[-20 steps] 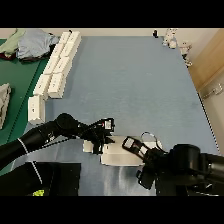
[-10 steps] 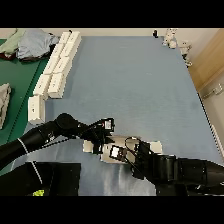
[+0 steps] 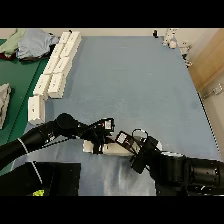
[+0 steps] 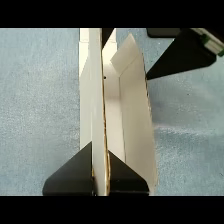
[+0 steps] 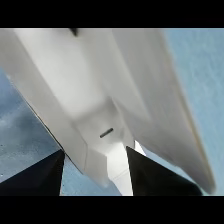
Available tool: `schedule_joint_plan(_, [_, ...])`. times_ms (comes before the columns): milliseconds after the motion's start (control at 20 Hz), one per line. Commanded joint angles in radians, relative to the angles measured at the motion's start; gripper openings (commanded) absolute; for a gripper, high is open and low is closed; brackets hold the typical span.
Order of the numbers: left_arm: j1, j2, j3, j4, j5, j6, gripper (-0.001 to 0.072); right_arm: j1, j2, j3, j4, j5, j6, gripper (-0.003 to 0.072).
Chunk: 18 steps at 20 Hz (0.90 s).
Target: Fold the box.
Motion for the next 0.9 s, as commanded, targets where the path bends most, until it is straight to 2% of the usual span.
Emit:
schedule_joint_plan(0, [0.0, 0.0, 0.0, 0.0, 0.0, 0.0, 0.0013, 0.0, 0.02, 0.006, -0.029, -0.055, 0.125, 0.059])
schedule_joint_plan(100, [0.0, 0.0, 0.0, 0.0, 0.0, 0.0, 0.0012, -0.001, 0.02, 0.006, -0.046, -0.055, 0.125, 0.0622])
schedule_joint_plan(150, [0.0, 0.0, 0.0, 0.0, 0.0, 0.0, 0.0013, -0.001, 0.02, 0.006, -0.053, -0.064, 0.122, 0.0689])
schedule_joint_plan(200, [0.0, 0.0, 0.0, 0.0, 0.0, 0.0, 0.0013, -0.001, 0.021, 0.006, -0.052, -0.07, 0.1, 0.072])
schedule_joint_plan(300, [0.0, 0.0, 0.0, 0.0, 0.0, 0.0, 0.0013, -0.011, 0.021, 0.006, -0.053, -0.062, 0.09, 0.072])
schedule_joint_plan(500, [0.0, 0.0, 0.0, 0.0, 0.0, 0.0, 0.0012, -0.097, 0.04, -0.007, 0.005, 0.007, -0.125, 0.072])
schedule_joint_plan(600, [0.0, 0.0, 0.0, 0.0, 0.0, 0.0, 0.0013, -0.202, 0.066, -0.036, 0.13, 0.097, -0.343, 0.072])
schedule_joint_plan(700, [0.0, 0.0, 0.0, 0.0, 0.0, 0.0, 0.0013, -0.337, 0.101, -0.077, 0.333, 0.183, -0.639, 0.072])
schedule_joint_plan(850, [0.0, 0.0, 0.0, 0.0, 0.0, 0.0, 0.0013, -0.539, 0.121, -0.117, 0.679, 0.219, -1.14, 0.072])
